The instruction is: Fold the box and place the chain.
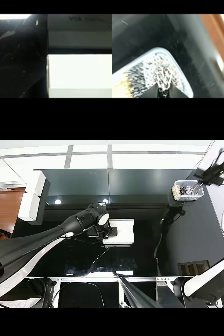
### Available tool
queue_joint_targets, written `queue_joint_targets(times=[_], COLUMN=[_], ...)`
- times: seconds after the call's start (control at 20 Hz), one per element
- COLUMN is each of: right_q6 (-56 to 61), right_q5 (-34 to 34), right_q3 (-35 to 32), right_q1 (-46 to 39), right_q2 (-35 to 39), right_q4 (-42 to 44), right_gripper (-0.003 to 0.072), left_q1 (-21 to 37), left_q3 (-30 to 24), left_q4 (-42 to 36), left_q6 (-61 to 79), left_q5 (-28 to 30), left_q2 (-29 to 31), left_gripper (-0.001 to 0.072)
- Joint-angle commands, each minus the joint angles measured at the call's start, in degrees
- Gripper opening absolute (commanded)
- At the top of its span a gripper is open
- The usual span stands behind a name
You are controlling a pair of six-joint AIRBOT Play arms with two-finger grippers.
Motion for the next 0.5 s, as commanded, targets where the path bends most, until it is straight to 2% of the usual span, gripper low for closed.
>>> queue_joint_targets(times=[0.0, 0.15, 0.35, 0.45], right_q6=[-9.8, -13.3, -16.3, -17.1], right_q5=[-0.1, 0.6, 4.0, 5.4], right_q3=[1.4, 1.4, 1.0, 0.9], right_q1=[-0.9, -4.3, -8.3, -10.5], right_q2=[8.0, 15.9, 24.6, 28.3], right_q4=[4.1, 18.1, 32.3, 36.9], right_gripper=[0.0003, 0.0004, 0.0003, 0.0003], left_q1=[0.0, 0.0, 0.0, 0.0], left_q3=[0.1, 0.1, 0.1, 0.1], left_q4=[0.0, 0.0, 0.0, 0.0], left_q6=[0.0, 0.0, 0.0, 0.0], left_q5=[-0.1, 0.4, 0.5, 0.8], left_q2=[0.0, 0.0, 0.0, 0.0], left_gripper=[0.0027, 0.0027, 0.0027, 0.0027])
